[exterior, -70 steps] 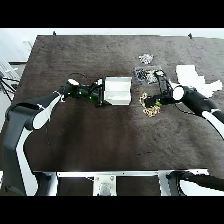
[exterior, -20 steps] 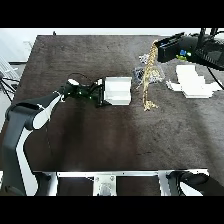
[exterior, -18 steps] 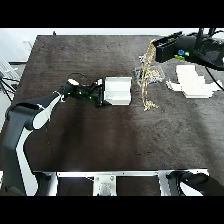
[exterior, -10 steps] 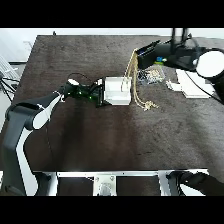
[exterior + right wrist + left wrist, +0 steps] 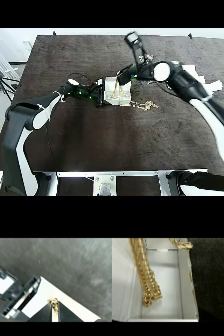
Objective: Fold the box and place the chain.
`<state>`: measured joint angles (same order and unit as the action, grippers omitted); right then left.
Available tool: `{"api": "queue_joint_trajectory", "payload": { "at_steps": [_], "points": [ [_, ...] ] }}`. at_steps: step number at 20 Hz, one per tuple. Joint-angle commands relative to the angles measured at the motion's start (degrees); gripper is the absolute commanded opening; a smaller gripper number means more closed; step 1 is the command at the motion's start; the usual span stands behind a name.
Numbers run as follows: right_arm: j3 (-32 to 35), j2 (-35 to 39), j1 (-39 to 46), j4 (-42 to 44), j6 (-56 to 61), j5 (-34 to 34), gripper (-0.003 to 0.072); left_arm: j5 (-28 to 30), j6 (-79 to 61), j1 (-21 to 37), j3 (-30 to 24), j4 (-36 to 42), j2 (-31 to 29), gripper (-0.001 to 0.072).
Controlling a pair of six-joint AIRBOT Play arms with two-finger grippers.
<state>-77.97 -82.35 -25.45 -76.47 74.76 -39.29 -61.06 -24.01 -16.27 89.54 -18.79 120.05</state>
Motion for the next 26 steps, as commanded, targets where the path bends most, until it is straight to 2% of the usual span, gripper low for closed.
{"api": "queue_joint_trajectory", "payload": {
  "at_steps": [1,4,5,6,7,8,10,14,16,19,26],
  "points": [
    [0.0,-7.7,-0.2,0.0,-1.4,-0.6,-0.0001,0.0,0.0,0.0,0.0,0.0,0.0,0.0415],
    [0.0,-9.9,-0.1,0.0,-2.0,-3.8,0.0001,0.0,0.0,0.0,0.0,0.0,0.0,0.0415],
    [-0.1,-9.6,0.1,-0.1,-2.0,-4.0,0.0032,0.0,0.0,0.0,0.0,0.0,0.0,0.0415],
    [-0.2,-9.0,0.3,0.0,-2.9,-4.3,0.0218,0.0,0.0,0.0,0.0,0.0,0.0,0.0415],
    [-0.2,-8.1,0.9,-0.1,-4.2,-4.9,0.0459,0.0,0.0,0.0,0.0,0.0,0.0,0.0414],
    [-0.2,-6.8,1.6,-0.2,-5.5,-6.0,0.0496,0.0,0.0,0.0,0.0,0.0,0.0,0.0415],
    [-0.2,-4.0,3.4,-0.2,-7.6,-8.5,0.0496,0.0,0.0,0.0,0.0,0.0,0.0,0.0415],
    [0.2,0.5,10.2,0.0,-17.9,-18.8,0.0497,0.0,0.0,0.0,0.0,0.0,0.0,0.0414],
    [2.7,0.1,14.1,3.6,-26.1,-19.6,0.0497,0.0,0.0,0.0,0.0,0.0,0.0,0.0414],
    [6.7,-3.4,18.1,13.1,-40.4,-19.7,0.0497,0.0,0.0,0.0,0.0,0.0,0.0,0.0415],
    [7.0,-12.2,18.6,13.2,-50.0,-19.7,0.0525,0.0,0.0,0.0,0.0,0.0,0.0,0.0414]
  ]
}}
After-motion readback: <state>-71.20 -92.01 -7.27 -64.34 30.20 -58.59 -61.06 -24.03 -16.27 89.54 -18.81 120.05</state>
